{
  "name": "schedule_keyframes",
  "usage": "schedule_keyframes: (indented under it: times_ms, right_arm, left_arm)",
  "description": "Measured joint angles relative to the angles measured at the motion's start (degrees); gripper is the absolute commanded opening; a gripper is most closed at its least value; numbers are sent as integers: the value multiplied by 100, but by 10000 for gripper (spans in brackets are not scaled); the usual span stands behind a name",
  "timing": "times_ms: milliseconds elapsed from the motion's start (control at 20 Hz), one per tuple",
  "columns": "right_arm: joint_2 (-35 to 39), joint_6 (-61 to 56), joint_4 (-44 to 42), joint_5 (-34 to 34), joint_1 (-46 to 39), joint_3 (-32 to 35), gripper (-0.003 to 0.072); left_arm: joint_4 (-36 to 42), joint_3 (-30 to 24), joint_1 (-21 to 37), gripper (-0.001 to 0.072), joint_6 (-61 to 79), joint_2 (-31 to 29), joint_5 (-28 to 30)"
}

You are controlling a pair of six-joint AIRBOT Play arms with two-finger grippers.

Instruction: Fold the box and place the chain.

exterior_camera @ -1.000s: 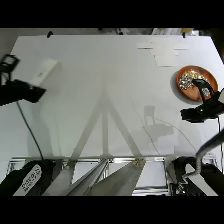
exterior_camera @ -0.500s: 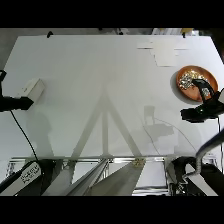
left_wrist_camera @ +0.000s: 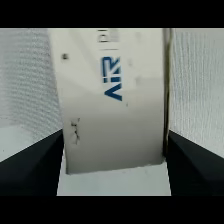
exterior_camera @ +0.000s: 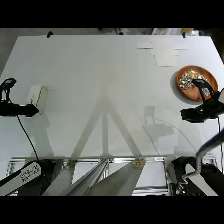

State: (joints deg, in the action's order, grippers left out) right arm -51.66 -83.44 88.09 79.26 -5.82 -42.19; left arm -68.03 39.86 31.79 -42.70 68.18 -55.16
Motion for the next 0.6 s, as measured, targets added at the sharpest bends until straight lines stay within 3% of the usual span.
schedule_keyframes:
  times_ms: [250,600]
  right_arm:
    - [0,0,0,0,0,0,19]
    - [0,0,0,0,0,0,19]
  left_arm:
    - [0,0,-9,659,0,-271,-177]
    - [22,-2,-426,639,0,-1759,-186]
